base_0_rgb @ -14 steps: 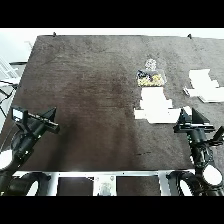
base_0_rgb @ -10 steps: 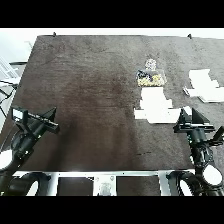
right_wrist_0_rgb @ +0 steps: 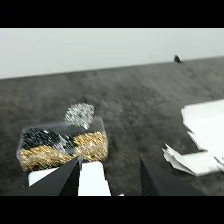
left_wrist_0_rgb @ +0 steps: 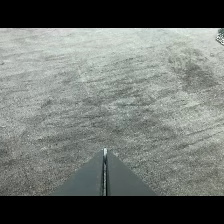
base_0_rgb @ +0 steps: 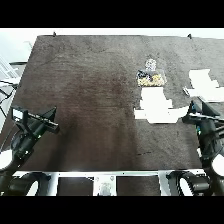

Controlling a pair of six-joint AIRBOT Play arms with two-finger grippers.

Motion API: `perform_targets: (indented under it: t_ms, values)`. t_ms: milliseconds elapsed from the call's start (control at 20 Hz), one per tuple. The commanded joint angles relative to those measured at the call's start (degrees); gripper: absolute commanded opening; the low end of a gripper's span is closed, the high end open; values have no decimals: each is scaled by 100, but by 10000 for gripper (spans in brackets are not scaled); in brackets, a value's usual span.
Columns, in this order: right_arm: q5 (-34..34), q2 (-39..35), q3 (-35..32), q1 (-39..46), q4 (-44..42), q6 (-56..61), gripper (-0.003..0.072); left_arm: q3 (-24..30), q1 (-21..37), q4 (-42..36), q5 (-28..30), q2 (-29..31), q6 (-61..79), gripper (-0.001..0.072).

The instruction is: Fold the box and place the chain.

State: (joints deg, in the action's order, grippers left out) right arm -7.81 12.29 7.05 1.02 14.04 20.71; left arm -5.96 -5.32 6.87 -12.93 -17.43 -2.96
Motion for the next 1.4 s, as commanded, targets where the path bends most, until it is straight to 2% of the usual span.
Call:
perform_targets:
  t_ms: [0,100,150,250,300,350,400,550,700,800,950,1100,1350]
  values:
    - [1403,1633,866,1163,-142,7,452,2,0,0,7,4,0,20]
    - [2927,2822,1563,2155,-101,120,453,2,0,0,4,4,2,20]
    - [3740,3377,1956,2623,210,385,453,2,0,0,4,4,2,20]
    - [5337,4389,2986,3429,1316,1460,454,2,0,0,-2,4,2,21]
    - [5917,4734,3504,3657,1845,1910,461,2,0,0,7,4,2,20]
    - [6352,5003,4030,3803,2356,2317,507,2,0,0,2,4,2,21]
    - [6690,5248,4594,3886,2964,2752,522,2,0,0,2,4,2,21]
    - [7877,6085,6137,3910,4380,3407,527,2,0,0,2,4,2,20]
    - [9147,7154,7243,3901,4559,3281,528,2,0,0,2,4,2,20]
    - [9602,7700,7667,3899,4590,3213,527,2,0,0,2,4,2,20]
    - [9711,8201,7995,3899,4970,3130,526,2,0,0,4,4,2,20]
    - [9748,8505,8050,3895,5431,2896,505,2,0,0,2,4,2,20]
    - [9744,8920,8115,3917,5278,2653,505,2,0,0,2,4,2,20]
